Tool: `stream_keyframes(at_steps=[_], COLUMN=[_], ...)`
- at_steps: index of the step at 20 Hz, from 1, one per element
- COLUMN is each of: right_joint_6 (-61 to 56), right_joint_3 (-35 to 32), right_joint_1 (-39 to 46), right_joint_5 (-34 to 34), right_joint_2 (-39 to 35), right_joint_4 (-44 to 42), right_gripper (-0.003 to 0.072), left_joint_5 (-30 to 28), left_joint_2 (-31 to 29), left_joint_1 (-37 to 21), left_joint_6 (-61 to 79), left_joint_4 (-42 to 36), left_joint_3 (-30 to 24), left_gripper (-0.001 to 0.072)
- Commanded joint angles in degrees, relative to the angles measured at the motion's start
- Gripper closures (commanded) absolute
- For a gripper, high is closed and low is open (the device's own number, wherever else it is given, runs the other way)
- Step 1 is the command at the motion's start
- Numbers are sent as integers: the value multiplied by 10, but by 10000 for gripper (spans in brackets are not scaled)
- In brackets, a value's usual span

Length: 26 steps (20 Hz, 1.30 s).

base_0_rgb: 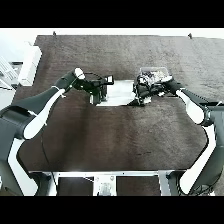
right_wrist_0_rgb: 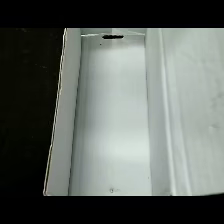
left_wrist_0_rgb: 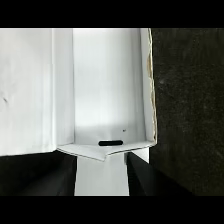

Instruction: Fold the box and place the chain.

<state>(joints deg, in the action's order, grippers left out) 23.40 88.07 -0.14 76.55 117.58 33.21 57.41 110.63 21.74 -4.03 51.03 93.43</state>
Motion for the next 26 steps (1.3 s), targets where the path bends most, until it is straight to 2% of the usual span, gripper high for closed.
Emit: stream_keyframes(at_steps=[1, 4, 5, 6, 9, 13, 14, 15, 16, 17, 20, 21, 22, 26], right_joint_6=[0, 0, 0, 0, 0, 0, 0, 0, 0, 0, 0, 0, 0, 0], right_joint_3=[0, 0, 0, 0, 0, 0, 0, 0, 0, 0, 0, 0, 0, 0], right_joint_1=[-1, -1, -1, -1, -1, -1, -1, -1, -1, -1, -1, -1, -1, -1], right_joint_5=[0, 0, 0, 0, 0, 0, 0, 0, 0, 0, 0, 0, 0, 0], right_joint_2=[0, 0, 0, 0, 0, 0, 0, 0, 0, 0, 0, 0, 0, 0], right_joint_4=[0, 0, 0, 0, 0, 0, 0, 0, 0, 0, 0, 0, 0, 0], right_gripper=[99, 99, 100, 99, 100, 100, 99, 100, 100, 99, 100, 100, 99, 99], left_joint_5=[-14, -14, -15, -18, -25, -24, -22, -20, -16, -13, -10, -6, -6, -4], left_joint_2=[3, 12, 13, 13, 13, 13, 13, 13, 13, 13, 13, 13, 13, 13], left_joint_1=[0, 0, 0, 0, 0, 0, 0, 0, 0, 0, 0, 0, 0, 0], left_joint_6=[1, 13, 16, 22, 46, 46, 51, 56, 61, 61, 61, 61, 60, 60], left_joint_4=[-8, -24, -30, -42, -73, -78, -80, -85, -92, -97, -99, -99, -100, -100], left_joint_3=[0, 0, 0, 0, 0, 0, 0, 0, 0, 0, 0, 0, 0, 0], left_gripper=[363, 364, 445, 479, 479, 478, 451, 377, 259, 202, 201, 169, 68, 52])
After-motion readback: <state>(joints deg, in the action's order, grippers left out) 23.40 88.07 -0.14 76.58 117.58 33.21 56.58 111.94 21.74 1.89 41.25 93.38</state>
